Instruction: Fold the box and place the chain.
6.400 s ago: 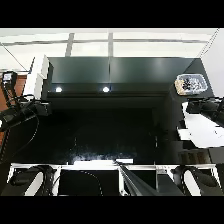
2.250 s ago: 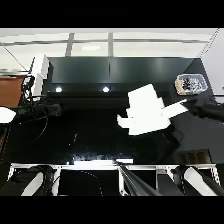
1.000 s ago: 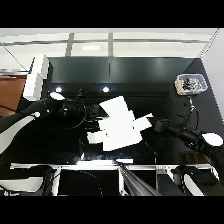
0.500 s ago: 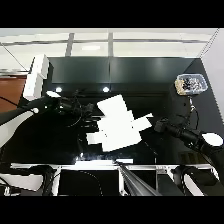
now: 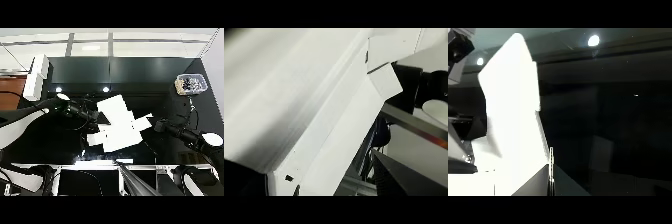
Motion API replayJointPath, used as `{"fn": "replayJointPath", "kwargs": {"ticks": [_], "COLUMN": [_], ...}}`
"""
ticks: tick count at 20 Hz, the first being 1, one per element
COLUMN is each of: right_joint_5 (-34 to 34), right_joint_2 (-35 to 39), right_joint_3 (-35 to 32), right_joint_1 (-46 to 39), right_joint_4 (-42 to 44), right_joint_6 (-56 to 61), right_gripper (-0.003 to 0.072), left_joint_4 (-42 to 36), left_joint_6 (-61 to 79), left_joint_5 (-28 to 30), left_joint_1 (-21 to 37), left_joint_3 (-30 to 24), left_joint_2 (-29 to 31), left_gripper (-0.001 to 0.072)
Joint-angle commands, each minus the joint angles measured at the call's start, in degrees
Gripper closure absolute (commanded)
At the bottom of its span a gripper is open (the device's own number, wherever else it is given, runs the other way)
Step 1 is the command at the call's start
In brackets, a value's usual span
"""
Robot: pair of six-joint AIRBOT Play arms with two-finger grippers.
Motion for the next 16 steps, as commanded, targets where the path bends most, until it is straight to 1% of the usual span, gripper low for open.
{"fn": "replayJointPath", "kwargs": {"ticks": [1,3,6,7,8,10,11,12,13,14,15,16], "right_joint_5": [0.0,0.1,0.6,0.7,0.8,1.1,1.5,2.1,3.0,3.8,4.5,4.6], "right_joint_2": [0.0,0.0,0.0,0.0,0.0,0.0,0.0,0.0,0.0,0.0,0.0,0.0], "right_joint_3": [0.0,0.0,0.0,0.0,0.0,0.0,0.0,0.0,0.0,0.0,0.0,0.0], "right_joint_1": [0.0,0.0,0.0,0.0,0.0,0.0,0.0,0.0,0.0,0.0,0.0,0.0], "right_joint_4": [0.0,0.0,0.0,0.0,0.0,0.0,-0.1,-0.3,-1.0,-1.8,-2.7,-3.5], "right_joint_6": [0.0,0.0,0.0,0.0,0.0,0.0,0.0,0.0,0.0,0.1,0.1,0.5], "right_gripper": [0.0665,0.0664,0.0664,0.0664,0.0664,0.0664,0.0664,0.0664,0.0664,0.0663,0.0661,0.0637], "left_joint_4": [2.8,3.0,6.1,6.5,6.4,6.4,6.4,6.4,6.4,6.4,6.4,6.4], "left_joint_6": [3.5,7.7,8.5,8.5,8.5,8.5,8.4,8.4,8.4,8.5,8.5,8.5], "left_joint_5": [-0.7,-3.0,-5.2,-5.3,-5.3,-5.8,-6.4,-6.5,-6.4,-6.4,-6.4,-6.5], "left_joint_1": [-1.5,-1.5,-1.5,-1.5,-1.5,-1.5,-1.5,-1.5,-1.5,-1.5,-1.5,-1.5], "left_joint_3": [2.6,3.6,5.1,5.4,5.8,6.8,7.3,7.6,7.7,7.7,7.7,7.7], "left_joint_2": [-0.3,-0.3,-0.4,-0.5,-0.9,-2.1,-2.8,-3.3,-3.4,-3.3,-3.3,-3.3], "left_gripper": [0.0024,0.0037,0.0039,0.0072,0.0223,0.0447,0.0489,0.0498,0.0605,0.0654,0.0679,0.068]}}
